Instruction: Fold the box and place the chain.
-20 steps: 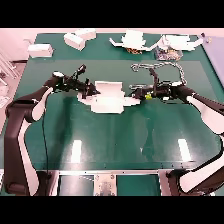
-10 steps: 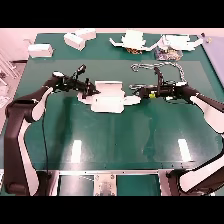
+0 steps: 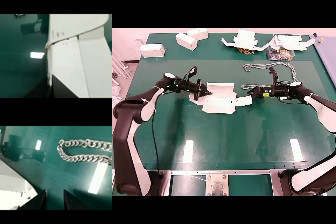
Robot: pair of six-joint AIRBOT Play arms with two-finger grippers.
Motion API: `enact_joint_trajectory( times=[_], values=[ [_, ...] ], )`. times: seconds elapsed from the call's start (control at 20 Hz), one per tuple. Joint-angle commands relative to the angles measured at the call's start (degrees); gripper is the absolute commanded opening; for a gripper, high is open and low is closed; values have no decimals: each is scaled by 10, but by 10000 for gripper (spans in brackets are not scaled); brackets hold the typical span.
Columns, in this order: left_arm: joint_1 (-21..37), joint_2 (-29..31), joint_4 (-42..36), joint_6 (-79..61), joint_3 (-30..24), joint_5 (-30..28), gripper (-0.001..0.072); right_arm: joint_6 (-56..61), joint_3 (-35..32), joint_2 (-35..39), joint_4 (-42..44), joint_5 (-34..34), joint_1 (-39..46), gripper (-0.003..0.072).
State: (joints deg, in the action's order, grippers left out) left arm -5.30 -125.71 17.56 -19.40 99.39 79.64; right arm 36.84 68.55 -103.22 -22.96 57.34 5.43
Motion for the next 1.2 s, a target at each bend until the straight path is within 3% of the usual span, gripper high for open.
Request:
enact_joint_trajectory(
  times=[0.0,0.5,0.65,0.95,1.15],
  values=[
    [0,2,1,-22,-8,-12,12,0,0,0,0,-6,0,272],
    [0,2,0,-31,-9,-4,19,0,0,0,1,-6,3,274],
    [0,2,0,-31,-9,3,19,-63,0,9,50,-21,3,272],
    [0,2,0,-31,-9,3,19,-146,-10,111,69,-31,2,272],
    [0,2,0,-31,-9,3,19,-166,-60,205,30,-31,-22,272]
  ],
)
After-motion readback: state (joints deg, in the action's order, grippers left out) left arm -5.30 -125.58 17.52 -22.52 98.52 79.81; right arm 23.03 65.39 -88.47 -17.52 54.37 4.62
